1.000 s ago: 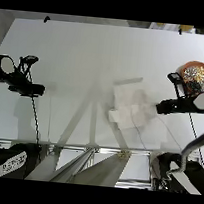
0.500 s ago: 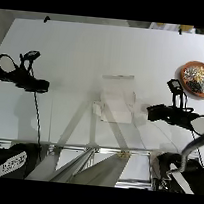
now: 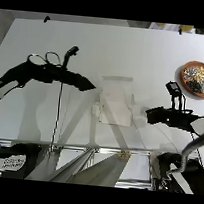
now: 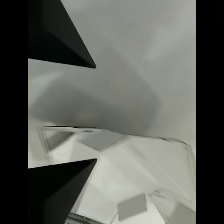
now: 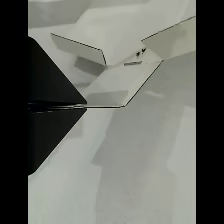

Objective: Fold the box and place the chain.

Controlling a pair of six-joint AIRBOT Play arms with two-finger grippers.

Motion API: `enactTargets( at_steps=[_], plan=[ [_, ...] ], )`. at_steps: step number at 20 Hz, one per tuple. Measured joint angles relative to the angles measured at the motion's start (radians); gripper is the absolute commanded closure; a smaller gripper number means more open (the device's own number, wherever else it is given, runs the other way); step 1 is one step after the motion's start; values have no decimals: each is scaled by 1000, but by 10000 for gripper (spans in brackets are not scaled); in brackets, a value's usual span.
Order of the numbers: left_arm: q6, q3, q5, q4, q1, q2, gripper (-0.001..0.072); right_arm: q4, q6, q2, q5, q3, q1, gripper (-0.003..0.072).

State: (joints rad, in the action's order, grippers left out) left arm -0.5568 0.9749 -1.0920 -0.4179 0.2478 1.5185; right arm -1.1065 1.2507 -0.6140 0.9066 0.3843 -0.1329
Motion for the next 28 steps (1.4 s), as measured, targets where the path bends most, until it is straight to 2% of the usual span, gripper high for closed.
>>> enactTargets(
  at_steps=[5,9,12,14,16,19,20,21,24,25,26,27,28],
  plan=[
    [95,116,-29,58,74,132,73,0,-2,0,35,0,0,671],
    [141,140,-92,54,97,193,80,0,-2,0,47,0,0,671],
    [188,146,-142,58,126,226,110,1,-2,0,48,0,0,671],
    [214,148,-163,59,145,238,189,1,-2,0,49,0,0,671],
    [241,149,-181,57,158,244,362,1,-2,0,50,0,0,671],
    [267,149,-193,49,162,249,507,1,-2,0,50,0,0,671],
    [271,149,-197,45,161,249,623,1,-2,0,51,0,0,671],
    [275,149,-199,42,159,250,707,0,-2,0,51,0,0,671],
    [306,149,-209,23,158,248,711,4,-2,0,52,-1,-1,668],
    [322,150,-210,16,158,245,713,8,-3,0,52,-1,-1,640],
    [340,150,-211,6,159,240,715,10,-2,0,52,0,-1,553],
    [354,149,-209,-6,158,232,716,16,-2,0,49,2,0,417],
    [369,149,-204,-6,159,217,718,24,-2,1,54,6,0,320]
  ],
)
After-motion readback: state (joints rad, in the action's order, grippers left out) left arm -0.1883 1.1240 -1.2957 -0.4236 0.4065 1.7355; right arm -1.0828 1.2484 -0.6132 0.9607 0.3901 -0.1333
